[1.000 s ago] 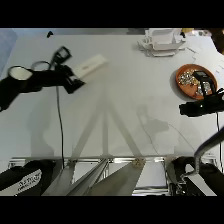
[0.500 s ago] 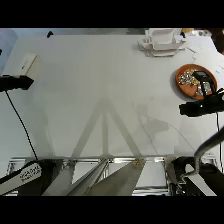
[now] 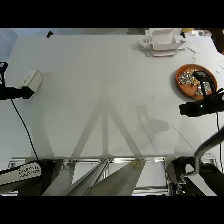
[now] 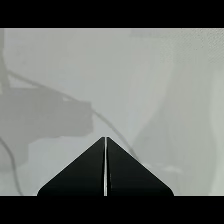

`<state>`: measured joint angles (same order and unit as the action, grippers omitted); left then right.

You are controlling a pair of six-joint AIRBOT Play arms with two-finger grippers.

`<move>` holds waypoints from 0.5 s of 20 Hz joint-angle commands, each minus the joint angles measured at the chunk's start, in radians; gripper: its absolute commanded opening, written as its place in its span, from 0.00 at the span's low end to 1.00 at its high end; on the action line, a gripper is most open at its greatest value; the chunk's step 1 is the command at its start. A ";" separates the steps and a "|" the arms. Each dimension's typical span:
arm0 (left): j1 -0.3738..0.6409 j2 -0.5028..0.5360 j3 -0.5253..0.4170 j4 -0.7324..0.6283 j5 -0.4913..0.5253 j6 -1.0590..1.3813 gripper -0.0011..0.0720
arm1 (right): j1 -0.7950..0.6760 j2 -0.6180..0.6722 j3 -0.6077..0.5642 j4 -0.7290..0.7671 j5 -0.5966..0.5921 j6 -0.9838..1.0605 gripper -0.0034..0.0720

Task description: Fold the box and place the chain.

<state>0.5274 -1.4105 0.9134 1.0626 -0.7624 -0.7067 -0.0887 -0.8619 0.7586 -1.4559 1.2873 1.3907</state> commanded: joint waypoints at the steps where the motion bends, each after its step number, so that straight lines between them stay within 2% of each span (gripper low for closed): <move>1: 0.003 -0.029 0.000 0.031 -0.005 -0.017 0.74 | -0.001 0.001 0.000 0.000 0.000 0.000 0.07; 3: 0.003 -0.028 0.000 0.048 -0.010 -0.072 0.98 | -0.001 0.001 0.000 0.000 0.000 0.000 0.07; 7: 0.002 0.003 0.000 0.060 -0.027 -0.113 0.97 | -0.001 0.001 0.000 0.000 0.000 0.000 0.07; 10: 0.001 0.092 0.000 0.050 -0.012 -0.113 0.97 | -0.001 0.001 0.000 0.000 0.000 0.000 0.07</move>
<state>0.5289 -1.3769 0.9131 1.1160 -0.7818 -0.8055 -0.0887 -0.8619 0.7586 -1.4555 1.2877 1.3907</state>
